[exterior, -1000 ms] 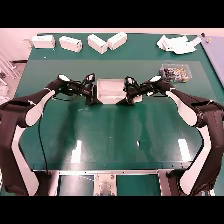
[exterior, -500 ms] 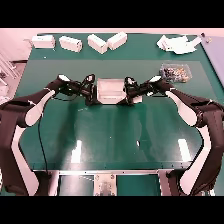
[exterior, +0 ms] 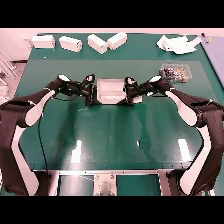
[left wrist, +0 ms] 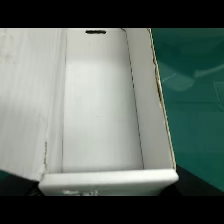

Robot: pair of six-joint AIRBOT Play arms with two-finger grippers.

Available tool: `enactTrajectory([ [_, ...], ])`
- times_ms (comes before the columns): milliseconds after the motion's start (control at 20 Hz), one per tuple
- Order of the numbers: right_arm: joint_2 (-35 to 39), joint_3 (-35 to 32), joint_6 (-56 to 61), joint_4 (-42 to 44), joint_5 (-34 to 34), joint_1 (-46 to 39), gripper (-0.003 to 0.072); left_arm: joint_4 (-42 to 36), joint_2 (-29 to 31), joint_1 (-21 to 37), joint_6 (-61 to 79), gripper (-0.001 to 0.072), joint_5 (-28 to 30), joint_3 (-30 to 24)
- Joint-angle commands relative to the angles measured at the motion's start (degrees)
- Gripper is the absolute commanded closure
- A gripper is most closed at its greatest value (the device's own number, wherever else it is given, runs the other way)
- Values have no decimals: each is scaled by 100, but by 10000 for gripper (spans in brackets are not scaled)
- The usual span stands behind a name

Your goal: Fold the box and place the chain.

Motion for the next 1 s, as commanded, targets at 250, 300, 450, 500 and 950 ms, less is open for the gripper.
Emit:
enactTrajectory([
  [250, 7, 4, 4, 140, -2, -2, 123, -15, 2, -4, 0, 332, -13, 0],
  [300, 17, 9, 7, 203, 35, -4, 93, -15, 2, -4, 0, 331, -11, 0],
  [450, 243, 9, 315, 61, 258, -15, -34, -13, 2, -4, 0, 331, -11, 0],
  [500, 361, 9, 356, -127, 269, -20, -34, -15, 2, -4, 0, 331, -11, 0],
  [950, 1226, 9, 1362, -1032, 293, -776, -34, -13, 2, -4, 0, 331, -11, 0],
])
